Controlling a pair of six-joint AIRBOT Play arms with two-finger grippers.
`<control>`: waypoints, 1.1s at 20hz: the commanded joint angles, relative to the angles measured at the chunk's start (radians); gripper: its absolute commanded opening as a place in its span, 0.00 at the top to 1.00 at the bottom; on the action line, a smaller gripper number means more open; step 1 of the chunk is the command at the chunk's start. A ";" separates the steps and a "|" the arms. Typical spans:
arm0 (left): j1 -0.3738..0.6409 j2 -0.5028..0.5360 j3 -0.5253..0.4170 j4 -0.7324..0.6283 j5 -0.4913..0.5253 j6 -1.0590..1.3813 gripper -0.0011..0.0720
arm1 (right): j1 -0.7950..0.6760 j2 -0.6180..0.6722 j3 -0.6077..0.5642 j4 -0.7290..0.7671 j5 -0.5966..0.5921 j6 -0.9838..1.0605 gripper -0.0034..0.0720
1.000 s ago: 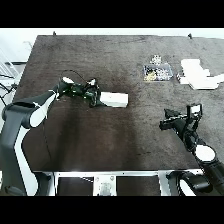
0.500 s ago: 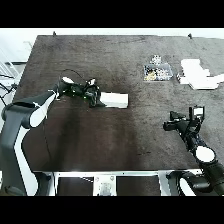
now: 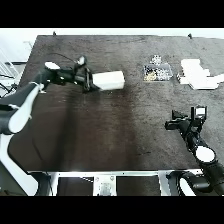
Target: Fold the box and place the chain.
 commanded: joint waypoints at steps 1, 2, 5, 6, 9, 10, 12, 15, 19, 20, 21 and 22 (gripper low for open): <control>0.100 0.125 -0.022 0.003 0.206 -0.179 0.97 | 0.000 0.000 0.000 0.000 -0.002 0.000 0.94; 0.141 0.158 -0.040 0.003 0.275 -0.217 0.97 | 0.000 0.000 0.000 0.000 -0.002 0.000 0.94; 0.277 0.218 -0.097 0.007 0.470 -0.334 0.97 | 0.000 0.000 -0.001 0.000 -0.002 0.000 0.94; 0.321 0.219 -0.102 0.011 0.499 -0.383 0.97 | 0.000 0.000 -0.001 0.000 -0.002 0.001 0.94; 0.441 0.217 -0.136 0.090 0.571 -0.512 0.97 | 0.000 0.000 -0.001 0.000 -0.002 0.000 0.94; 0.469 0.216 -0.152 0.124 0.602 -0.541 0.96 | 0.000 0.000 -0.002 0.000 -0.002 0.000 0.94; 0.515 0.215 -0.195 0.160 0.675 -0.560 0.96 | 0.000 0.000 -0.002 0.000 -0.002 0.000 0.94; 0.555 0.180 -0.219 0.162 0.733 -0.567 0.96 | 0.000 0.000 -0.002 0.000 -0.002 0.001 0.94; 0.586 0.092 -0.218 0.166 0.758 -0.570 0.97 | 0.000 0.000 -0.002 0.000 -0.001 0.000 0.94; 0.592 0.072 -0.216 0.166 0.763 -0.570 0.97 | 0.000 0.000 -0.002 0.000 -0.001 0.001 0.94; 0.598 0.056 -0.214 0.166 0.769 -0.570 0.96 | 0.000 0.000 -0.002 0.000 -0.001 0.001 0.94; 0.601 0.042 -0.211 0.165 0.769 -0.556 0.96 | 0.000 0.000 -0.002 0.000 -0.001 0.001 0.94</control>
